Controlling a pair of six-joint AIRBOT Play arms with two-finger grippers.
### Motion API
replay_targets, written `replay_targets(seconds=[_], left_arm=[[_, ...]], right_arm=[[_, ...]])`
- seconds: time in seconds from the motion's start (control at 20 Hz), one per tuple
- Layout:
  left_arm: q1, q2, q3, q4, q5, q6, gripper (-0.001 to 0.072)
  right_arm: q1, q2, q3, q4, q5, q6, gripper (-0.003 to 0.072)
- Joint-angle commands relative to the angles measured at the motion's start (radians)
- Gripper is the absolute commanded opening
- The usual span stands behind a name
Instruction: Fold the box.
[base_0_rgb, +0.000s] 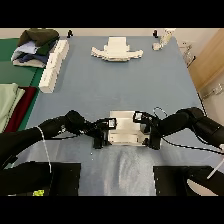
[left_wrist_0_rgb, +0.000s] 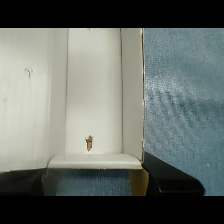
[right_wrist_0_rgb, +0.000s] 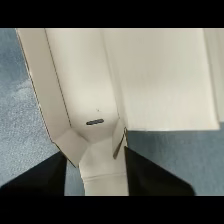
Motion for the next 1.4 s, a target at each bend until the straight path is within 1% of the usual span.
replay_targets(seconds=[0.0, 0.05, 0.1, 0.15, 0.2, 0.25, 0.3, 0.5, 0.7, 0.75, 0.8, 0.85, 1.0, 1.1, 1.15, 1.2, 1.25, 1.3, 1.35], left_arm=[[0.000, -0.001, 0.001, 0.000, 0.000, 0.000, 0.0499], [0.000, -0.001, 0.001, 0.000, 0.000, 0.000, 0.0499], [0.000, -0.001, 0.001, 0.000, 0.000, 0.000, 0.0499], [0.000, -0.001, 0.001, 0.000, 0.000, 0.000, 0.0499], [0.000, -0.001, 0.001, 0.000, 0.000, 0.000, 0.0499], [0.000, -0.001, 0.001, 0.000, 0.000, 0.000, 0.0499], [0.000, -0.001, 0.001, 0.000, 0.000, 0.000, 0.0499], [0.000, -0.001, 0.001, 0.000, 0.000, 0.000, 0.0499], [0.000, -0.001, 0.001, 0.000, 0.000, 0.000, 0.0499], [0.000, -0.001, 0.001, 0.000, 0.000, 0.000, 0.0499], [0.000, -0.001, 0.001, 0.000, 0.000, 0.000, 0.0499], [0.000, -0.001, 0.001, 0.000, 0.000, 0.000, 0.0499], [0.000, -0.001, 0.001, 0.000, 0.000, 0.000, 0.0499], [0.000, -0.001, 0.001, 0.000, 0.000, 0.000, 0.0499], [0.000, -0.001, 0.001, 0.000, 0.000, 0.000, 0.0499], [0.000, -0.001, 0.001, 0.000, 0.000, 0.000, 0.0499], [0.000, -0.001, 0.001, 0.000, 0.000, 0.000, 0.0499], [0.000, -0.001, 0.001, 0.000, 0.000, 0.000, 0.0499], [0.000, -0.001, 0.001, 0.000, 0.000, 0.000, 0.0499]], right_arm=[[0.024, -0.006, 0.000, -0.010, 0.016, -0.032, 0.0316], [0.024, -0.006, 0.000, -0.009, 0.018, -0.041, 0.0262], [0.024, -0.006, 0.001, -0.003, 0.018, -0.052, 0.0237], [0.024, -0.006, 0.001, 0.007, 0.017, -0.052, 0.0152], [0.024, -0.006, 0.001, 0.023, 0.019, -0.063, 0.0152], [0.025, -0.006, 0.001, 0.032, 0.030, -0.076, 0.0135], [0.031, -0.006, 0.001, 0.036, 0.048, -0.084, 0.0087], [0.083, -0.007, 0.001, 0.040, 0.129, -0.106, 0.0086], [0.111, -0.018, 0.001, 0.042, 0.149, -0.106, 0.0093], [0.111, -0.026, 0.001, 0.042, 0.149, -0.106, 0.0237], [0.111, -0.034, 0.001, 0.042, 0.149, -0.106, 0.0512], [0.111, -0.039, 0.001, 0.041, 0.147, -0.106, 0.0601], [0.111, -0.038, 0.001, 0.040, 0.136, -0.094, 0.0600], [0.111, -0.038, 0.006, 0.034, 0.098, -0.032, 0.0582], [0.111, -0.038, 0.018, 0.009, 0.056, 0.035, 0.0454], [0.111, -0.038, 0.034, -0.033, 0.004, 0.121, 0.0302], [0.111, -0.038, 0.053, -0.090, -0.046, 0.227, 0.0243], [0.110, -0.038, 0.074, -0.165, -0.099, 0.346, 0.0101], [0.109, -0.038, 0.097, -0.256, -0.147, 0.488, 0.0018]])
